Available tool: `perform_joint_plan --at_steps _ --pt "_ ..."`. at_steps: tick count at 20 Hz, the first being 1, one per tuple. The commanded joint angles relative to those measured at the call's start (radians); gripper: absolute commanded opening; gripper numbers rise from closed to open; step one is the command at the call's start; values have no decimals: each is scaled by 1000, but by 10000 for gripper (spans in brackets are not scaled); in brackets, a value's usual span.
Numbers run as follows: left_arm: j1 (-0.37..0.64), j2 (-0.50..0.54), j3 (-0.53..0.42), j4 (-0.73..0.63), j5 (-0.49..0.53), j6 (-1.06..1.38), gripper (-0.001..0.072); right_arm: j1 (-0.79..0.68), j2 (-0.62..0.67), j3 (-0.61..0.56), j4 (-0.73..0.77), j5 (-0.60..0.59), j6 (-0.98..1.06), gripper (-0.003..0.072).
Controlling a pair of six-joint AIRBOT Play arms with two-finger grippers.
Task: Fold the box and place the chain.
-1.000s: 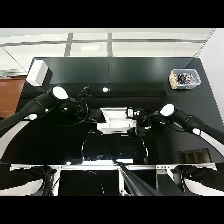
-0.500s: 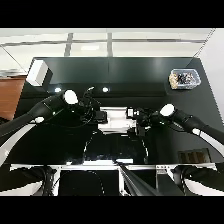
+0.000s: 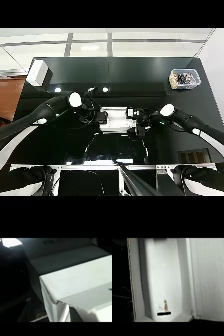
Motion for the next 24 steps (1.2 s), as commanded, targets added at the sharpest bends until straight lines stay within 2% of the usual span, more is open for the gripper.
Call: perform_joint_plan --at_steps 1,4,7,8,10,11,20,21,22,23,24 --pt "-50 -4 35 130 -1 -115 537 0 -1 1 0 0 0 182" --pt "-82 -32 82 218 -59 -187 537 0 -1 0 0 0 0 182" --pt "-122 -94 154 337 -183 -257 537 0 -1 1 0 0 0 182" --pt "-136 -110 168 372 -198 -285 536 0 -1 1 0 0 0 182" --pt "-152 -116 169 393 -191 -348 527 0 -1 1 -1 0 0 182" --pt "-157 -115 169 392 -191 -366 484 0 -1 0 -1 0 0 182" --pt "-192 -129 169 393 -148 -512 484 0 -1 0 -1 1 0 182" --pt "-192 -129 169 393 -146 -519 439 0 -1 0 -1 1 0 181" --pt "-192 -129 169 392 -146 -520 285 0 -1 0 -1 1 0 182" --pt "-195 -129 169 393 -145 -524 165 0 -1 0 -1 1 0 182" --pt "-197 -129 169 393 -142 -528 99 0 -1 0 -1 1 0 181"
